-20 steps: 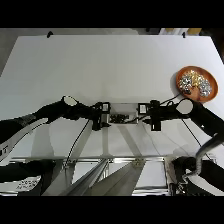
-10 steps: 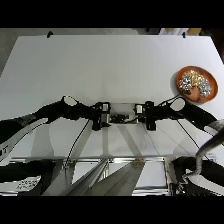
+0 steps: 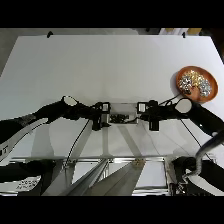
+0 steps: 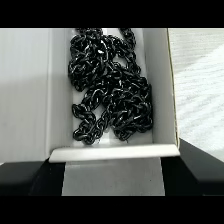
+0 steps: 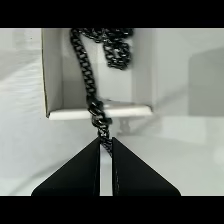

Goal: Fold the box and place the chain.

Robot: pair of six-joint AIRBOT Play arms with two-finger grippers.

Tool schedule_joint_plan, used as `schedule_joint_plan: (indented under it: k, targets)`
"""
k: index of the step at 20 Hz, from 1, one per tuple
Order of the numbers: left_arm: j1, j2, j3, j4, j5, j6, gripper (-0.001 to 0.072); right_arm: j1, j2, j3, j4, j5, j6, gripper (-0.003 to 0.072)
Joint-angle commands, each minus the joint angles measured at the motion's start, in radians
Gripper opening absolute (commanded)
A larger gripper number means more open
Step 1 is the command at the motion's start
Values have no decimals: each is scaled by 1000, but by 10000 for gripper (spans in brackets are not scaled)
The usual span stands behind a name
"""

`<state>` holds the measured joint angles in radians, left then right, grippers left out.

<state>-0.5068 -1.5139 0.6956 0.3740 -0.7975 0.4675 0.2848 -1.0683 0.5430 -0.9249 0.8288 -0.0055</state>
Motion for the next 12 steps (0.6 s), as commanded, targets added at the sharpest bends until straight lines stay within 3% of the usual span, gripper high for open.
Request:
schedule_joint_plan:
  k: [1, 4, 6, 12]
  targets:
    - [0, 1, 0, 0, 1, 0, 153, 1, 193, 7, -11, 49, 167, 20]
    - [0, 1, 0, 0, 0, 0, 153, 1, 309, 8, 253, 96, 166, 20]
    - [0, 1, 0, 0, 0, 0, 153, 24, 307, 8, 433, 85, 163, 20]
    - [0, 1, 0, 0, 0, 0, 153, 296, 212, 8, 520, -233, 184, 20]
